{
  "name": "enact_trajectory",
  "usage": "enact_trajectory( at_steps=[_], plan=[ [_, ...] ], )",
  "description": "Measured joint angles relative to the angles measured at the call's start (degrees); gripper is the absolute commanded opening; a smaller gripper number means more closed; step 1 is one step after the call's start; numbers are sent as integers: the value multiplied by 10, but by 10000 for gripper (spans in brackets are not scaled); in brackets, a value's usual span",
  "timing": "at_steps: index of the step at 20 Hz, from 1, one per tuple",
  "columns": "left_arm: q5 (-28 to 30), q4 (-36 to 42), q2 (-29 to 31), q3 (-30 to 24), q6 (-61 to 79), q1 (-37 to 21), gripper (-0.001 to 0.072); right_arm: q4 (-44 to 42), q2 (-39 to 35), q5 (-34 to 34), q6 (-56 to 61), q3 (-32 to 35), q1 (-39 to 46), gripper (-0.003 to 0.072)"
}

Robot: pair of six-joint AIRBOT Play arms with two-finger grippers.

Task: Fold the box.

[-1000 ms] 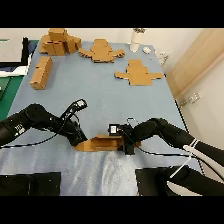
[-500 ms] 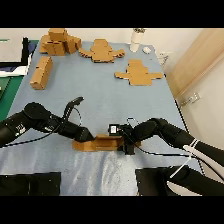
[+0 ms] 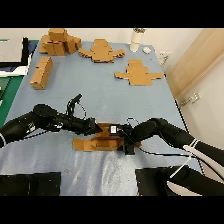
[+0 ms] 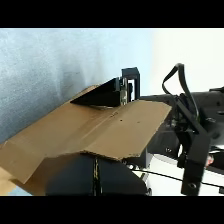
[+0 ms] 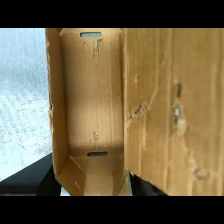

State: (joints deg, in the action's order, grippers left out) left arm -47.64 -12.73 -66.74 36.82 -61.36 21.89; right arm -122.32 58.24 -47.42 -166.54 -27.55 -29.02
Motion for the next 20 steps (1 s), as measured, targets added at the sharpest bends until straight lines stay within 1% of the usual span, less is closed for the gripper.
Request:
enact_trajectory(
  at_steps=[2, 9, 15, 20],
  plan=[
    [16, 1, -7, 0, -2, 4, 13, 0, 0, 0, 0, 0, 0, 514],
    [73, -35, -53, 0, -14, 8, 12, 0, 0, 0, 0, 0, 0, 514],
    [83, -42, -78, 0, -15, 10, 12, 0, 0, 0, 0, 0, 0, 513],
    [83, -42, -86, 0, -12, 10, 12, -1, 0, 0, 0, 0, 0, 514]
  ],
)
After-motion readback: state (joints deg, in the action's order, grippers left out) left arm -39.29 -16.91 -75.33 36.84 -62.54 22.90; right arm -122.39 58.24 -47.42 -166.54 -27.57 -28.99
